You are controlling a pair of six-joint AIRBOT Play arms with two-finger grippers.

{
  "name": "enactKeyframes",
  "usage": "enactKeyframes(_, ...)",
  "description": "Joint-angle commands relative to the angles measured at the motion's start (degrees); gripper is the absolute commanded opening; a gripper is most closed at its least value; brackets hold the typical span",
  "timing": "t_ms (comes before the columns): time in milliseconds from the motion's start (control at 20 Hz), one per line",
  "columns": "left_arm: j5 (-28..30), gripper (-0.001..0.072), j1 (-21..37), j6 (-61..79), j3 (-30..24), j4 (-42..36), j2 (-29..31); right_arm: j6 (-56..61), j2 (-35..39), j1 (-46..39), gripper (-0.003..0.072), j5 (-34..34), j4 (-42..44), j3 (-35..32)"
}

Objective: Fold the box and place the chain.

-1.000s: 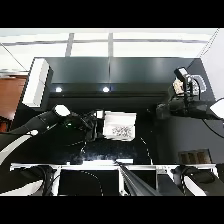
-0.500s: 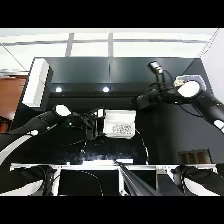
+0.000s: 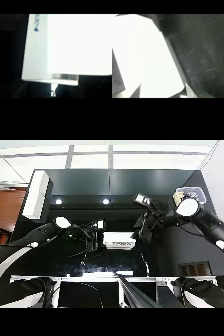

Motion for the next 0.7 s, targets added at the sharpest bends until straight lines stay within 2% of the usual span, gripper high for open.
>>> enactKeyframes(0, 0.07, 0.0339, 0.00, -0.02, 0.07, 0.09, 0.00, -8.85, 1.42, 0.94, 0.0642, -4.76, 1.07, -5.60)
enactKeyframes(200, 0.07, 0.0339, 0.00, -0.02, 0.07, 0.09, 0.00, -17.64, 1.42, 1.92, 0.0642, -5.70, 1.11, -5.84)
enactKeyframes(500, 0.07, 0.0339, 0.00, -0.02, 0.07, 0.09, 0.00, -17.73, 1.42, 5.09, 0.0641, -5.49, 1.60, -5.81)
enactKeyframes(650, 0.04, 0.0339, 0.00, -0.02, 0.07, 0.11, 0.00, -17.66, 1.42, 6.91, 0.0641, -8.28, 1.09, -5.84)
